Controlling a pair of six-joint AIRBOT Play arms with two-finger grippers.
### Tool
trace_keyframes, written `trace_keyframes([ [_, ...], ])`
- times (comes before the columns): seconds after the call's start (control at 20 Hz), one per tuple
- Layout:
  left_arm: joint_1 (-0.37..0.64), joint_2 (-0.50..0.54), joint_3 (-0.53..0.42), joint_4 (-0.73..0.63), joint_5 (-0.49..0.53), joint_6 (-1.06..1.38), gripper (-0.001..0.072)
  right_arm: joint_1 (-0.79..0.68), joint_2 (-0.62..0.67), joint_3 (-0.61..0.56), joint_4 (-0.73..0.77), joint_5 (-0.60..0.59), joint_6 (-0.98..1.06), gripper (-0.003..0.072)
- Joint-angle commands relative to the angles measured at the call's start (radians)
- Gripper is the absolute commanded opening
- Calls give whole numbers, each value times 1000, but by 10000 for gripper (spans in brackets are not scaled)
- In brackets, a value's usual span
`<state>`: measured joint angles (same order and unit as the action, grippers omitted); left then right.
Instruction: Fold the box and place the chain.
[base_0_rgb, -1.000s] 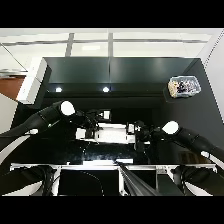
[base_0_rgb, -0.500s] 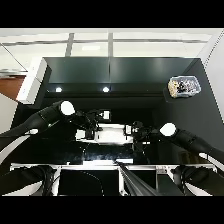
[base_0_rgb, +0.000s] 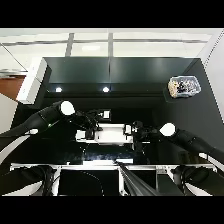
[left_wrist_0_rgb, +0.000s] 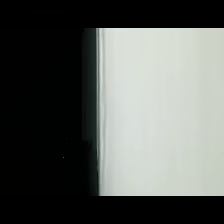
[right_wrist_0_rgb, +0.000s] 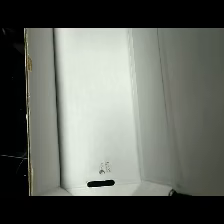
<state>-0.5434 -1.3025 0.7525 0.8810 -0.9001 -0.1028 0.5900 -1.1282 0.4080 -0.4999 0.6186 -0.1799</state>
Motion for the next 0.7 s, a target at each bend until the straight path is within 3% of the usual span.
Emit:
trace_keyframes([
  [0.0,0,0,0,0,0,-3,27,15,-8,5,-27,-3,17,640],
  [0.55,0,0,0,0,-1,-3,28,37,-19,14,-69,-38,79,638],
  [0.6,0,0,0,0,0,-3,28,37,-19,14,-69,-38,79,617],
  [0.65,0,0,0,0,-1,-3,28,37,-19,14,-69,-38,79,520],
])
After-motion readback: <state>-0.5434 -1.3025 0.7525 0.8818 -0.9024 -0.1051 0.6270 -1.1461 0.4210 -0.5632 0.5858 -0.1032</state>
